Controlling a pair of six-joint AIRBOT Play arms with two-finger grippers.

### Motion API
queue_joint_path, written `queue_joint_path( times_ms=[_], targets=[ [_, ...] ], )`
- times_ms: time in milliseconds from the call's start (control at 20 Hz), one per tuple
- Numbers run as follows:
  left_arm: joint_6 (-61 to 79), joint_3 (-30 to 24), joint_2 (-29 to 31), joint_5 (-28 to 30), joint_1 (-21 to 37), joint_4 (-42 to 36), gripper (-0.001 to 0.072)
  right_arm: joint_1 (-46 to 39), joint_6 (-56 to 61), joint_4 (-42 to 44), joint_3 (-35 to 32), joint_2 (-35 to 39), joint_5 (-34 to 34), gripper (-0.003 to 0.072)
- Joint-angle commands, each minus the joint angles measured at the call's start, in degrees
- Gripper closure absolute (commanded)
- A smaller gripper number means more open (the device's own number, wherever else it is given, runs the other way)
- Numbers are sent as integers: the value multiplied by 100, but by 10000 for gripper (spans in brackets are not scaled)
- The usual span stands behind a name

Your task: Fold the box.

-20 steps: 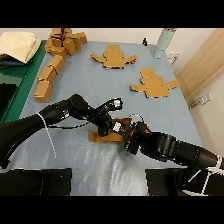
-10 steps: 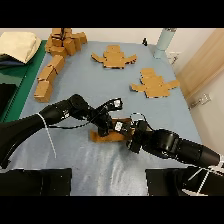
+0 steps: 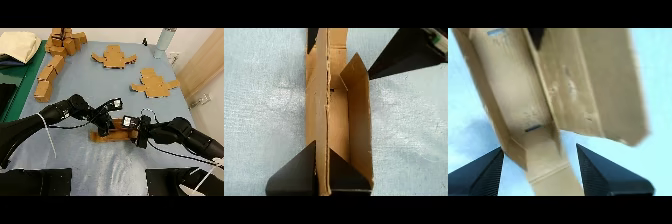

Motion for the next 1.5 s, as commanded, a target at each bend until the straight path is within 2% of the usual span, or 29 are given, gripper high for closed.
queue_joint_path(
  times_ms=[0, 200, 350, 550, 700, 1450],
  targets=[
    [2, 0, -2, 0, -4, 2, 692, -671, -1720, 1255, 7, -76, 35, -34],
    [0, 0, -2, 0, -4, 2, 691, -1119, -3064, 2461, 31, -603, -94, -34],
    [0, 0, -2, 0, -4, 2, 692, -1281, -3751, 2994, 236, -1067, -437, -34],
    [0, 0, -2, 0, -4, 2, 692, -1523, -3827, 3150, 481, -1631, -866, -34],
    [2, 0, -2, 0, -4, 2, 692, -1567, -3827, 3167, 481, -1849, -859, -34],
    [2, 0, -2, 0, -4, 2, 692, -1552, -3827, 3106, 479, -1648, -820, -16]
  ],
)
